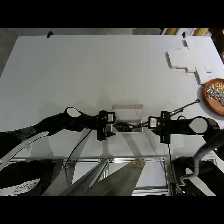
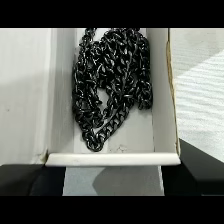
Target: Fold the box and place the chain.
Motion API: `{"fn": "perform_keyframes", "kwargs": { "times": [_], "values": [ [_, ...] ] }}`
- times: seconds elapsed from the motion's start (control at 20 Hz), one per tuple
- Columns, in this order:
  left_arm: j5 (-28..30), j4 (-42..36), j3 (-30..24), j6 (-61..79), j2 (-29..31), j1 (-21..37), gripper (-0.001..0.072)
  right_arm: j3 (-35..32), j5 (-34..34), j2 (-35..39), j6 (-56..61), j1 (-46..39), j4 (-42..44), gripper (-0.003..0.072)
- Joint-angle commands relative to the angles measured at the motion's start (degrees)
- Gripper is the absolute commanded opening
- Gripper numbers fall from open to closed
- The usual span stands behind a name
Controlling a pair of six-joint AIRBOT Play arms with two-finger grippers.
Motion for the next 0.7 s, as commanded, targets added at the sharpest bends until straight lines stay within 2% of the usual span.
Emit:
{"fn": "perform_keyframes", "kwargs": {
  "times": [0.0, 0.2, 0.35, 0.45, 0.65],
  "values": [
    [0.0, 0.0, 0.0, 0.0, 0.0, 0.0, 0.0254, -0.8, -2.6, -2.4, -8.3, -0.2, 5.6, 0.0218],
    [0.0, 0.0, 0.0, 0.0, 0.0, 0.0, 0.0254, -0.8, -3.9, -5.4, -15.8, -0.2, 9.3, 0.0218],
    [0.0, 0.0, 0.0, 0.0, 0.0, 0.0, 0.0254, -0.8, -4.2, -7.7, -16.6, -0.2, 9.3, 0.0216],
    [0.0, 0.0, 0.0, 0.0, 0.0, 0.0, 0.0254, -0.8, -4.4, -8.1, -16.6, -0.2, 9.3, 0.0158],
    [0.0, 0.0, 0.0, 0.0, 0.0, 0.0, 0.0254, -0.8, -6.1, -8.4, -16.6, -0.2, 12.4, 0.0158]
  ]
}}
